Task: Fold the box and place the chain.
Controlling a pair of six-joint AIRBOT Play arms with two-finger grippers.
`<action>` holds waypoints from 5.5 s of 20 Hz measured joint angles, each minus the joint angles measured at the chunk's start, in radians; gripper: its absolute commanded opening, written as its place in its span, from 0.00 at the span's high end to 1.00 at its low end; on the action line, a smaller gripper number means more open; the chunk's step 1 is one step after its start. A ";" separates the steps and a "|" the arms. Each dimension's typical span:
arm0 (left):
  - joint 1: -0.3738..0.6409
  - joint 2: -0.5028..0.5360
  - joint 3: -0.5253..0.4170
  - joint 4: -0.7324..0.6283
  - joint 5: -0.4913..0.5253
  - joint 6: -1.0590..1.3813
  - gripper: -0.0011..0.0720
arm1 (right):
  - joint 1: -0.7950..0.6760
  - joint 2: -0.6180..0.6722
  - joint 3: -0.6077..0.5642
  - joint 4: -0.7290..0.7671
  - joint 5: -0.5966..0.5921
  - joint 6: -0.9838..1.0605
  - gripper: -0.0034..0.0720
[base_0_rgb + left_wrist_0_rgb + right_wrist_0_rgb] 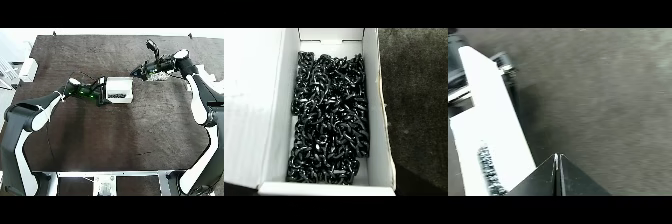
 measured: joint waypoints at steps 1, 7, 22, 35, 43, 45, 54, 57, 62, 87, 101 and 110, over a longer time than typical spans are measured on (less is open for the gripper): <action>0.000 0.000 0.000 0.000 0.000 0.000 0.35 | 0.003 -0.001 0.000 0.000 0.020 0.001 0.88; 0.000 0.000 0.000 0.000 0.000 0.000 0.35 | 0.019 -0.004 0.000 0.006 0.154 0.006 0.84; 0.000 0.000 0.000 0.000 -0.002 0.000 0.35 | 0.097 -0.005 -0.024 -0.053 0.207 -0.027 0.60; 0.001 0.000 0.000 0.000 0.000 0.000 0.35 | 0.111 -0.012 -0.073 -0.074 0.160 -0.077 0.56; 0.002 0.000 0.000 0.000 0.003 -0.002 0.35 | 0.112 -0.012 -0.087 -0.046 0.100 -0.095 0.56; 0.001 0.000 0.000 0.000 0.000 -0.001 0.35 | 0.115 -0.012 -0.088 -0.032 0.093 -0.100 0.56; 0.002 0.000 0.000 -0.002 0.002 -0.002 0.35 | 0.126 -0.012 -0.089 -0.081 0.051 -0.107 0.56; 0.002 0.000 0.000 -0.003 0.002 -0.002 0.35 | 0.128 -0.012 -0.089 -0.086 0.042 -0.106 0.56; 0.002 0.000 0.000 0.000 -0.001 -0.002 0.35 | 0.144 -0.011 -0.104 -0.091 0.047 -0.107 0.56; 0.000 0.000 0.000 0.000 0.000 -0.002 0.35 | 0.138 -0.013 -0.161 0.019 0.060 -0.124 0.94; 0.000 0.000 0.000 0.002 -0.001 0.001 0.35 | 0.132 -0.002 -0.300 -0.019 -0.020 -0.050 0.94; 0.000 0.001 0.000 -0.001 -0.001 -0.002 0.35 | 0.069 0.237 -0.304 0.262 -0.013 -0.079 0.94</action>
